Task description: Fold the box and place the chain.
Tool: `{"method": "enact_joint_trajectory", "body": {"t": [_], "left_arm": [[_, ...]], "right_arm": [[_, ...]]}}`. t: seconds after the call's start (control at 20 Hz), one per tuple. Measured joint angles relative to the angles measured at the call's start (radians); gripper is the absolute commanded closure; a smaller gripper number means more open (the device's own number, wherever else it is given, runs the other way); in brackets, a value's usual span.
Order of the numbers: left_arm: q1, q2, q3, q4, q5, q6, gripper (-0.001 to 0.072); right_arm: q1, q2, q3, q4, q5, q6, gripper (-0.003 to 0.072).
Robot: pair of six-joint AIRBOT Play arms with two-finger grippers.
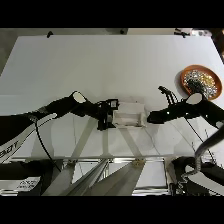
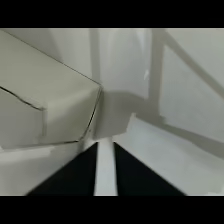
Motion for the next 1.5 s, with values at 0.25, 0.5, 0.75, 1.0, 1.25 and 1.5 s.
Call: {"method": "enact_joint_trajectory", "body": {"t": [0.25,0.5,0.75,1.0,1.25,1.5], "left_arm": [[0.0,0.0,0.0,0.001,-0.001,0.002,0.0371],[0.001,0.001,0.0,0.004,-0.002,0.003,0.0371],[0.0,0.0,0.0,0.0,0.001,-0.002,0.0371],[0.0,0.0,0.0,-0.001,0.002,-0.002,0.0371],[0.0,0.0,0.0,-0.001,0.001,-0.001,0.0371],[0.0,0.0,0.0,-0.001,0.001,0.001,0.0371]], "right_arm": [[0.006,0.03,0.0,0.074,0.012,-0.025,0.0381],[0.007,0.049,0.002,0.095,0.055,-0.028,0.0388],[0.008,0.053,0.003,0.045,0.084,0.027,0.0415],[0.008,0.053,0.003,-0.088,0.083,0.108,0.0414],[0.008,0.061,0.016,-0.13,0.107,0.137,0.0413],[0.008,0.119,0.045,-0.142,0.13,0.15,0.0342]]}}
